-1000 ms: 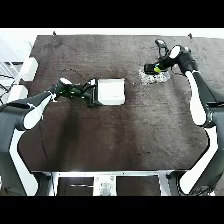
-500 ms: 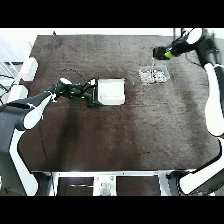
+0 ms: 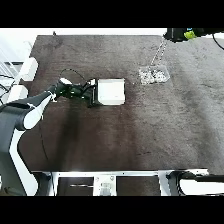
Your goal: Fold the box and place the chain.
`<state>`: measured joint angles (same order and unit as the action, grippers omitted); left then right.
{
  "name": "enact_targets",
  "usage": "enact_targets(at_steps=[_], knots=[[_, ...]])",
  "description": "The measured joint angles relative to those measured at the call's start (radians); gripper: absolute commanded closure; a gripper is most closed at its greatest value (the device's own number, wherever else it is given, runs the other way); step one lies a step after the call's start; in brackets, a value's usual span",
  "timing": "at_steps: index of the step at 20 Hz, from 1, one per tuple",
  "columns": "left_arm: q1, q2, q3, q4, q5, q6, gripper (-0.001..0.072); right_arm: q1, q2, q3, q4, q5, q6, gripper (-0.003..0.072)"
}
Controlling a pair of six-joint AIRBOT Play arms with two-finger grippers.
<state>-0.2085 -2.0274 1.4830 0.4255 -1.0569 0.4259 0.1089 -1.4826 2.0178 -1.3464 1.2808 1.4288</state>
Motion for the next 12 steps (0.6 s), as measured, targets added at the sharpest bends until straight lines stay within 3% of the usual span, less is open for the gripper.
enact_targets(at_steps=[7, 12], knots=[[0.0, 0.0, 0.0, 0.0, 0.0, 0.0, 0.0352, 0.172, 0.032, -0.048, 0.001, 0.087, -0.018, 0.068], [0.0, 0.0, 0.0, 0.0, 0.0, 0.0, 0.0351, 0.313, 0.032, -0.141, 0.003, 0.023, -0.014, 0.0681]])
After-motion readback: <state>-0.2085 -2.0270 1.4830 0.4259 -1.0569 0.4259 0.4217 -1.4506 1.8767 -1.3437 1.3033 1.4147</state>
